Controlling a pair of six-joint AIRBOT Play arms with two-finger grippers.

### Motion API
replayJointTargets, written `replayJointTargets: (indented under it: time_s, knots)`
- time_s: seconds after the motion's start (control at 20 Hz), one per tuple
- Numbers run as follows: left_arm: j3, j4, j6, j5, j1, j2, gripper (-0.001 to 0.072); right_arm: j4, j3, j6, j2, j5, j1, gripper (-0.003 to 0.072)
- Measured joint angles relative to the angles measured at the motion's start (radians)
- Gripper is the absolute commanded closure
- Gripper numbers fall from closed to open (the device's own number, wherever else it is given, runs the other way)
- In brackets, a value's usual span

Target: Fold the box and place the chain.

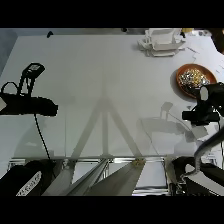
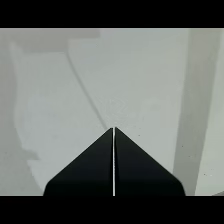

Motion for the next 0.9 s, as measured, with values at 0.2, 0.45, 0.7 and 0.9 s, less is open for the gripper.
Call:
replayJointTargets:
  time_s: [0.2,0.45,0.7,0.9]
  knots:
    - [0.0,0.0,0.0,0.0,0.0,0.0,0.0699,0.0,0.0,0.0,0.0,-0.034,0.0,0.0526]
    - [0.0,0.0,0.0,0.0,0.0,0.0,0.0699,-0.064,0.047,-0.118,0.0,-0.023,0.0,0.0527]
    - [0.0,0.0,0.0,0.0,0.0,0.0,0.0699,-0.331,0.095,-0.198,0.0,0.007,-0.011,0.0526]
    - [0.0,0.0,0.0,0.0,0.0,0.0,0.0699,-0.431,0.105,-0.218,-0.009,-0.075,-0.124,0.0114]
